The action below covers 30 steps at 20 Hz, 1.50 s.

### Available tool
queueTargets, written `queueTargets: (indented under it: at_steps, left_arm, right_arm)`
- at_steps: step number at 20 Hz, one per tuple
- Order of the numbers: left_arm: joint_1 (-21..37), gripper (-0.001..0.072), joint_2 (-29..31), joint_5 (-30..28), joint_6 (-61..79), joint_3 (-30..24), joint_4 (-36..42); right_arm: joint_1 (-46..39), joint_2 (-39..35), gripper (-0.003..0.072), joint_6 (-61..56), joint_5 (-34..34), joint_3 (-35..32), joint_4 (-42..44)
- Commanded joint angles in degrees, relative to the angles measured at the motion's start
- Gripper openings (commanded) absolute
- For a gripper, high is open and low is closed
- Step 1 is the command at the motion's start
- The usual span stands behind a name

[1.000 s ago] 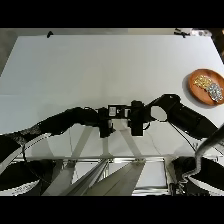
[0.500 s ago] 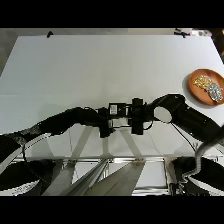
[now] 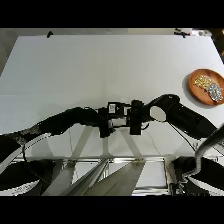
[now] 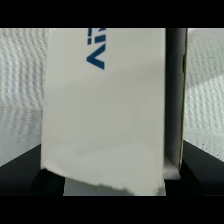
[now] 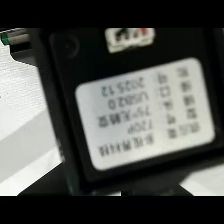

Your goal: Fold the box and place the chain.

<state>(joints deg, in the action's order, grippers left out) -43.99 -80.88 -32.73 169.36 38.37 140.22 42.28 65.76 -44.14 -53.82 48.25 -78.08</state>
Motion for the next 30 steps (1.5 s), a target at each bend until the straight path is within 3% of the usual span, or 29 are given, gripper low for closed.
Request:
queueTargets:
  at_steps: [1, 10, 15, 21, 22, 23, 24, 26, 30]
  left_arm:
    - [0.0, 0.0011, 0.0, 0.0, 0.1, 0.0, -0.1]
    - [0.0, 0.0011, 0.0, 0.0, 0.1, 0.0, -0.1]
    - [0.0, 0.0011, 0.0, 0.0, 0.1, 0.0, -0.1]
    - [0.0, 0.0011, 0.0, 0.0, 0.1, 0.0, -0.1]
    - [0.0, 0.0011, 0.0, 0.0, 0.1, 0.0, -0.1]
    - [0.0, 0.0011, 0.0, 0.0, 0.1, 0.0, -0.1]
    - [0.0, 0.0011, 0.0, 0.0, 0.1, 0.0, -0.1]
    - [0.0, 0.0011, 0.0, 0.0, 0.1, 0.0, -0.1]
    - [0.0, 0.0011, 0.0, 0.0, 0.1, 0.0, -0.1]
  right_arm:
    - [1.5, 0.5, 0.0158, -0.6, 0.1, -1.1, -0.2]
    - [3.5, 0.5, 0.0164, -2.4, -0.2, -2.7, -0.2]
    - [2.9, -1.6, 0.0348, -2.4, 1.3, -2.6, -0.2]
    - [2.9, -6.5, 0.0342, -2.8, 3.1, -2.6, -0.3]
    - [2.9, -7.8, 0.0329, -4.2, 3.7, -2.6, -0.3]
    - [2.9, -8.8, 0.0249, -5.6, 4.0, -2.6, -0.3]
    - [2.9, -9.5, 0.0032, -7.4, 3.7, -2.8, -0.1]
    - [2.9, -9.5, 0.0013, -10.1, 4.5, -5.3, 0.3]
    - [3.0, -9.5, 0.0013, -11.1, 15.0, -13.9, 7.0]
